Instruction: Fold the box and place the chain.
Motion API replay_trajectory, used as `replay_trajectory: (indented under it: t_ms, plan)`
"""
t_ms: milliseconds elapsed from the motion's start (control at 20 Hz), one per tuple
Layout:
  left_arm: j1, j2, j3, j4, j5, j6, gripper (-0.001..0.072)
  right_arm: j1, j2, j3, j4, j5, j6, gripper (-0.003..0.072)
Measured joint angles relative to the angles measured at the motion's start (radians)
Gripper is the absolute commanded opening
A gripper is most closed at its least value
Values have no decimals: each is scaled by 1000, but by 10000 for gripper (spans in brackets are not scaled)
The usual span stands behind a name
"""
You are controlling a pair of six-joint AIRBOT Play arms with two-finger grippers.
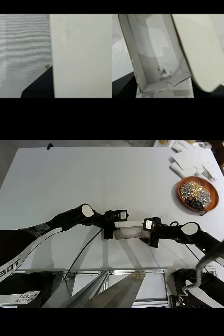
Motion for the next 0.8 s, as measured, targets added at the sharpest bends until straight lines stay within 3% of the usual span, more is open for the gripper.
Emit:
replay_trajectory:
  t_ms: [300, 450, 800]
  plan:
    - [0, 0, 0, 0, -1, 1, 9, -3, -56, 0, 34, 46, -59, 657]
    - [0, 0, 0, 1, -1, 2, 9, -3, -65, 0, 38, 60, -67, 575]
    - [0, 0, 0, 2, 0, 1, 9, -4, -84, 2, 92, 71, -108, 568]
